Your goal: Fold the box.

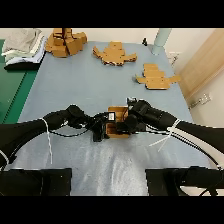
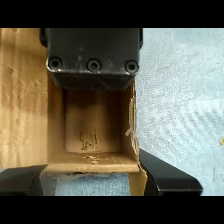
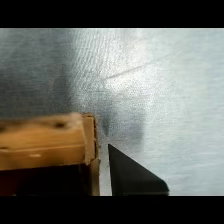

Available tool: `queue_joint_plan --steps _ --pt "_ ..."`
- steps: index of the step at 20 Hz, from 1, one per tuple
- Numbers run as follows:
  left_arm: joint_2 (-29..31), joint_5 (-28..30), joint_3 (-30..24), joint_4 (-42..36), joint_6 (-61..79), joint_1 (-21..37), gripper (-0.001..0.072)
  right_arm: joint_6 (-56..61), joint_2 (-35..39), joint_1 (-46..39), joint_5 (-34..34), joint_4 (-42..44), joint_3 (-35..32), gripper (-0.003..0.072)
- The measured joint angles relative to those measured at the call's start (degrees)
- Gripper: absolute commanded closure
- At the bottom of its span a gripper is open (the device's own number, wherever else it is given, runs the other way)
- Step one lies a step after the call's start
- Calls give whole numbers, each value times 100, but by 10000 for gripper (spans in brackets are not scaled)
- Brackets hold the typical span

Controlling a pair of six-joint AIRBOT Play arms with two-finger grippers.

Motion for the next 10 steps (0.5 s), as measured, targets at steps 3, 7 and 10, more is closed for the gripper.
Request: queue_joint_plan --steps 3,7,10 --pt "0 0 0 -2 0 0 183 44 0 2 -48 -131 2 525" --pt "0 0 0 -4 0 0 183 72 0 17 -61 -203 2 683" --pt "0 2 0 -4 0 0 183 68 -4 17 -61 -223 2 682"
